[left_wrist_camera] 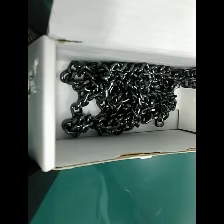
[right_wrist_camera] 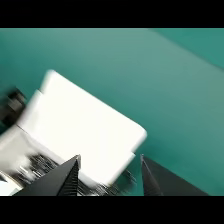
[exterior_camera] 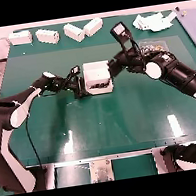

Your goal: Fold the box and place the chain.

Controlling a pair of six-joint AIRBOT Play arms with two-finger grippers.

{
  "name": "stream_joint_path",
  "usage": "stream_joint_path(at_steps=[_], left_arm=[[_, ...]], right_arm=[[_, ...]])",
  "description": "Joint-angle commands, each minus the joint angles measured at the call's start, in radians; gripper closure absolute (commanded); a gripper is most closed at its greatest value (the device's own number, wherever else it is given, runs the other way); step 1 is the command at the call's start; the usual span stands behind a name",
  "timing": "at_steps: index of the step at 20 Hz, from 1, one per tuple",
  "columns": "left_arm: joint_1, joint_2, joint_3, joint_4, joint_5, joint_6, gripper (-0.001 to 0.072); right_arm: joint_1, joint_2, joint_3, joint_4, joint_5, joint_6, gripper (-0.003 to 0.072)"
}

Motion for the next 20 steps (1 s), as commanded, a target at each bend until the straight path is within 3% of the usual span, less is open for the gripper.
stream_joint_path(at_steps=[1,3,7,9,10,16,20], left_arm=[[0.0,0.001,0.001,0.001,0.0,0.0,0.0241],[0.0,0.001,0.001,0.0,0.0,0.0,0.0241],[0.0,0.001,0.001,0.0,0.0,0.0,0.0241],[0.0,0.001,0.001,0.0,0.0,0.0,0.0241],[0.0,0.001,0.001,0.0,0.001,0.0,0.0241],[0.0,0.001,0.001,0.0,0.001,0.0,0.0241],[0.0,0.001,0.001,0.0,0.001,0.0,0.0241]], right_arm=[[-0.132,-0.002,-0.084,-0.019,0.063,-0.304,0.0228],[-0.235,-0.003,-0.138,0.124,0.049,-0.496,0.0229],[-0.407,-0.056,-0.164,0.665,0.061,-1.062,0.0228],[-0.46,-0.126,-0.152,0.956,0.128,-1.381,0.0228],[-0.481,-0.17,-0.134,1.03,0.192,-1.471,0.0228],[-0.507,-0.444,0.048,1.062,0.544,-1.632,0.0179],[-0.485,-0.523,0.131,1.063,0.586,-1.72,0.0136]])
